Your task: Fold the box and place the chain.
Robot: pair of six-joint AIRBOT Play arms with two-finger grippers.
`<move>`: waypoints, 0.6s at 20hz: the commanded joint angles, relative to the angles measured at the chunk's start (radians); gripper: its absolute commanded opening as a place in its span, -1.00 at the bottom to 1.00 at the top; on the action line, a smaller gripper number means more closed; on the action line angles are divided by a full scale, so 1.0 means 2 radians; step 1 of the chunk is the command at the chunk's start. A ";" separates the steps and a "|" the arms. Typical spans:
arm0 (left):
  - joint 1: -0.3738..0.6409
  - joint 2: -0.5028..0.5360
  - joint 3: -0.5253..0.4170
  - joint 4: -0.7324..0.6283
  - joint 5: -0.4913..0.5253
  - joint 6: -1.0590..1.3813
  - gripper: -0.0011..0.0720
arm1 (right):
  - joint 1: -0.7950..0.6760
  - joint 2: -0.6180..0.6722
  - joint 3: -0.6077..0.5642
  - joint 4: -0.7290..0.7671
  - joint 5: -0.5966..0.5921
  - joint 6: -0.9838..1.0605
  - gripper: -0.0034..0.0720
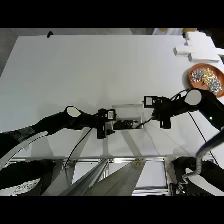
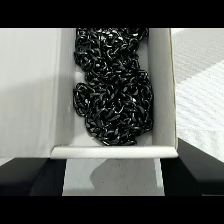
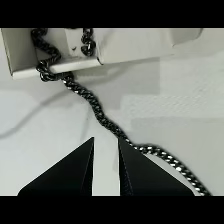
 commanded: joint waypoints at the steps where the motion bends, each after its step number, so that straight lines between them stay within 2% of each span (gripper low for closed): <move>1: 0.000 0.000 0.000 0.000 0.000 0.000 -0.51 | -0.002 -0.043 0.000 -0.003 -0.014 -0.005 -0.52; 12: 0.000 0.000 0.000 0.000 0.000 0.000 -0.51 | -0.002 -0.064 -0.024 -0.003 -0.071 -0.025 -0.52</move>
